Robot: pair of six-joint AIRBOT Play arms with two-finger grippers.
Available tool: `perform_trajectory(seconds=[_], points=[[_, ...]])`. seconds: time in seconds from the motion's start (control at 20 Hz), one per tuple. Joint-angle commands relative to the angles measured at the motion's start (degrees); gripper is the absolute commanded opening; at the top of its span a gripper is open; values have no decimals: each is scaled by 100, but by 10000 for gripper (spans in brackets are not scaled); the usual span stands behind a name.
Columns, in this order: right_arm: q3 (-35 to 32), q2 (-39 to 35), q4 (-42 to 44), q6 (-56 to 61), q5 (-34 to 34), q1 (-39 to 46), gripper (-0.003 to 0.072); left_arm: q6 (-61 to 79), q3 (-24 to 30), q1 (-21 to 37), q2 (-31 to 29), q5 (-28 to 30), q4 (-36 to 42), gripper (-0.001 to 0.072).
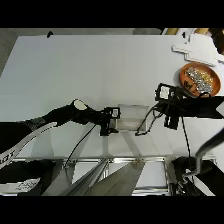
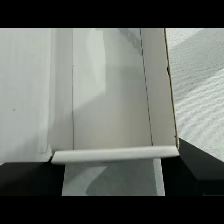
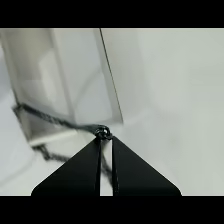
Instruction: Fold the box and place the chain.
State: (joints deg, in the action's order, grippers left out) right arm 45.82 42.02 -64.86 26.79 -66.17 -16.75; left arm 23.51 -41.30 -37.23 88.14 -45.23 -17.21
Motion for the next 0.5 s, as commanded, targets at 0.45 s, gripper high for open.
perform_trajectory(seconds=[0.45], points=[[280, 1781, 461, 1040, 684, -1788, 18, 2, -2, 0, -2, 2, -2, 170]])
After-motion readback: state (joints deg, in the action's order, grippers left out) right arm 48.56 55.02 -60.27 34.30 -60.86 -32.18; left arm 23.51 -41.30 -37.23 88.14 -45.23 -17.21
